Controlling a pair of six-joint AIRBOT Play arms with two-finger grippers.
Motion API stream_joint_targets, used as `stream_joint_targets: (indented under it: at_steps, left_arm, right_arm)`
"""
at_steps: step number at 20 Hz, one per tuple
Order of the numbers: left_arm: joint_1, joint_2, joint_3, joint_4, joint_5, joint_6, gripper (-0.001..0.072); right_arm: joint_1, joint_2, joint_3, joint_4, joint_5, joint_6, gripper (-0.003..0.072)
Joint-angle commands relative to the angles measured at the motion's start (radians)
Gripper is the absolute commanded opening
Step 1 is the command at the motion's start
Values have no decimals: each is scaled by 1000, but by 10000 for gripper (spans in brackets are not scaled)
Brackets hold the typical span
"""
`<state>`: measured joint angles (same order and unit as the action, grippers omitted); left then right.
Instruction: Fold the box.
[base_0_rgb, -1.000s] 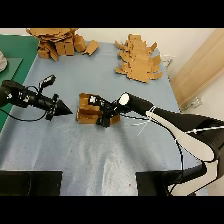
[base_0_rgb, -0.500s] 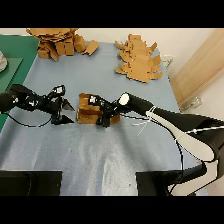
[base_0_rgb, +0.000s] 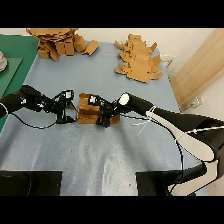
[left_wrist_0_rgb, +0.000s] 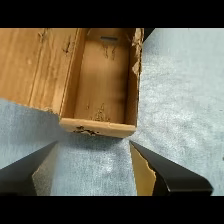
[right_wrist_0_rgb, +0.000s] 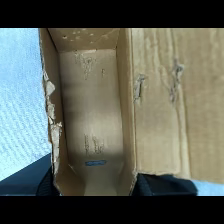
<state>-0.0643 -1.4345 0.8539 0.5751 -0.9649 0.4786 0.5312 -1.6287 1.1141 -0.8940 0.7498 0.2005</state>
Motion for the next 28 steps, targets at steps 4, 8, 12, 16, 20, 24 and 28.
stream_joint_targets:
  at_steps: [4,8,12,16,20,24,28]
  left_arm:
    - [-43,-2,1,-16,25,1,696]
    - [-64,-2,1,-21,27,1,696]
    - [-80,-7,1,-22,44,1,696]
    - [-86,-10,1,-21,46,1,696]
    - [-86,-55,1,-21,47,1,695]
    - [-89,-58,10,-37,47,1,695]
    - [-92,-58,10,-36,47,1,695]
  right_arm:
    - [0,-1,0,0,0,0,507]
    - [0,-1,0,0,0,0,507]
    - [0,-1,0,0,-1,0,507]
    - [0,-1,0,0,-1,0,507]
    - [0,-1,0,0,-2,0,507]
    - [0,-1,0,0,-3,0,507]
    - [0,-1,0,0,-3,0,507]
